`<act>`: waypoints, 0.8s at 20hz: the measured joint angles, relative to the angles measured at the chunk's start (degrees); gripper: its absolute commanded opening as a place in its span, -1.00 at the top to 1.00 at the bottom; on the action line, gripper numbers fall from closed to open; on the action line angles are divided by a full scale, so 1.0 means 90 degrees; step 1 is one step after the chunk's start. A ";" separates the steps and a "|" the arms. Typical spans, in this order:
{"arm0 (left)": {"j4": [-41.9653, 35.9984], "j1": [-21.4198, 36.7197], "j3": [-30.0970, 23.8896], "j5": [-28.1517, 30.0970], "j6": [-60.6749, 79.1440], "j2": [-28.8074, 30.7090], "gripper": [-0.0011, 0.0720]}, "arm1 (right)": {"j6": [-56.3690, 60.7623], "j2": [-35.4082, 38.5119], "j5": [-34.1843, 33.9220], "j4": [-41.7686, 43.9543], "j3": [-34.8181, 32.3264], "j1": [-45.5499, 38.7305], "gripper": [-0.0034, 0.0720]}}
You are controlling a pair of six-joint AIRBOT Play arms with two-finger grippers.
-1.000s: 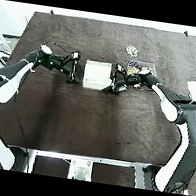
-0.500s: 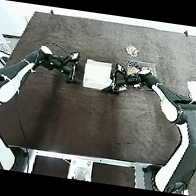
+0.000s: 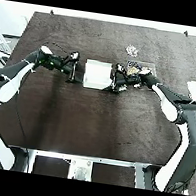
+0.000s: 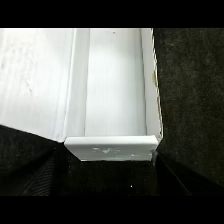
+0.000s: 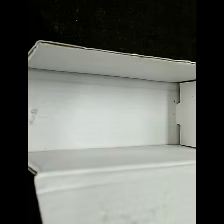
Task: Fold the box and place the chain.
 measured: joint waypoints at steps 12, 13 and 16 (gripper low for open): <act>-0.0138 -0.0002 0.0000 -0.0226 -0.0180 -0.0017 -1.00 | -0.0002 0.0000 0.0007 0.0002 0.0000 0.0000 -0.65; -0.0160 -0.0007 0.0000 -0.0238 -0.0168 -0.0029 -1.00 | -0.0002 0.0000 0.0007 0.0002 0.0000 0.0000 -0.65; -0.0345 -0.0075 0.0000 -0.0202 -0.0034 -0.0148 -1.00 | -0.0005 0.0000 0.0007 -0.0002 0.0000 0.0000 -0.65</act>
